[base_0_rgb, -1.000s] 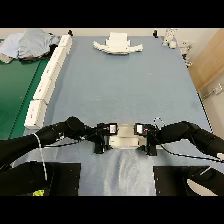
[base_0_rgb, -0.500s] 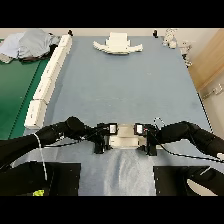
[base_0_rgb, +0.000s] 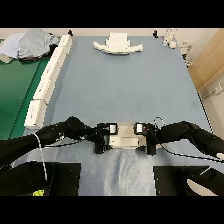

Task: Fold the box.

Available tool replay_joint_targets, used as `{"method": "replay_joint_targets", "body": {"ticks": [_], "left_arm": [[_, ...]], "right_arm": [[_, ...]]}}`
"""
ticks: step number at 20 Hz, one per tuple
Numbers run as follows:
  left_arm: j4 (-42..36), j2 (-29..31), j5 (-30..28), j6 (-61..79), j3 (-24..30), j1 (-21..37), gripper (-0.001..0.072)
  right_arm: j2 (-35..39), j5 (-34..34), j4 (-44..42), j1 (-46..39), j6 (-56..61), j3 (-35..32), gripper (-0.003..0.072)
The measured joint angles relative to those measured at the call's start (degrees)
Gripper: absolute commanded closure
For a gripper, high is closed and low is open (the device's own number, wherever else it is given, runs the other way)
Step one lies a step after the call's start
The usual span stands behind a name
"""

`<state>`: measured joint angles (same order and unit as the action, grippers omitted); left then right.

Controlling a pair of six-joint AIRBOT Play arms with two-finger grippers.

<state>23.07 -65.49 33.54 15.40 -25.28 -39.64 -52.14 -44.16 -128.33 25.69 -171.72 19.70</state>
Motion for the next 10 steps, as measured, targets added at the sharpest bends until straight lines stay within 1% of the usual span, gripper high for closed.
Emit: {"method": "replay_joint_targets", "body": {"ticks": [3,6,10], "left_arm": [[0.0,0.0,0.0,0.0,0.0,0.0,0.0189],[0.0,0.0,0.0,0.0,0.0,0.0,0.0189],[0.2,0.0,0.0,0.1,0.0,0.0,0.0189]], "right_arm": [[0.3,-0.3,0.6,0.0,2.3,0.1,-0.0034],[1.7,-1.6,3.8,0.0,6.4,0.7,-0.0034],[5.7,-7.1,10.7,0.0,14.7,2.8,-0.0034]]}}
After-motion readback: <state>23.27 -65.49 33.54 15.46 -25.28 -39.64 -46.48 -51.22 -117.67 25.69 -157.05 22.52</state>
